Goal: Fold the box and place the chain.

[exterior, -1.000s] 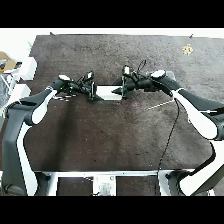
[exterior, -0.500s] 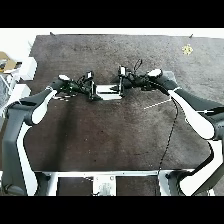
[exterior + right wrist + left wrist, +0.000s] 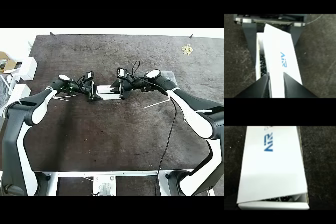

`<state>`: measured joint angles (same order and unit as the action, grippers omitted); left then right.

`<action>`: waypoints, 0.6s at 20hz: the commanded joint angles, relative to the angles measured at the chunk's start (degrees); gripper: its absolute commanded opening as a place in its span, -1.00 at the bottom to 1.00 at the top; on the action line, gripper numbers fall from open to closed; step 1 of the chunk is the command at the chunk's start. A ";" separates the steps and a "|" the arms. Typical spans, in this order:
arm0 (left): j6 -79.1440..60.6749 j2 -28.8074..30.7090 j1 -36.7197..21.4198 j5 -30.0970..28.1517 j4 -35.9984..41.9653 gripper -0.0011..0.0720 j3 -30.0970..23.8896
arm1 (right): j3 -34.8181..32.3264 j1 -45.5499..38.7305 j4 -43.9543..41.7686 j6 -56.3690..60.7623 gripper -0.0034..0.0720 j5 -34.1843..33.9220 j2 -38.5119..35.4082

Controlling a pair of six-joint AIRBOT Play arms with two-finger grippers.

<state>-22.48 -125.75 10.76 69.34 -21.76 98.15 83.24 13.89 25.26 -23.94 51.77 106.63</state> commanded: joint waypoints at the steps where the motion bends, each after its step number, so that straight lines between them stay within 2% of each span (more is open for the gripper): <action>1: -0.04 -0.02 0.00 0.13 -0.09 -0.03 0.00 | -0.04 -0.04 1.92 3.39 -0.36 1.03 0.55; 4: -0.04 -0.02 0.00 0.13 -0.09 -0.03 0.00 | -0.04 -0.35 4.63 6.67 -0.36 5.77 0.55; 6: -0.04 -0.02 0.00 0.13 -0.09 -0.03 0.00 | -0.02 -1.44 4.24 8.79 -0.36 6.14 0.46; 8: -0.07 -0.02 0.00 0.13 -0.09 -0.03 0.00 | -0.02 -2.78 0.90 8.79 -0.36 6.45 0.37; 12: -0.04 -0.02 0.00 0.13 -0.09 -0.03 0.00 | 0.85 -4.22 -5.16 8.57 -0.36 11.47 0.39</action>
<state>-22.61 -125.75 10.79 69.82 -21.91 98.15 83.50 10.55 24.93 -15.86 59.61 107.09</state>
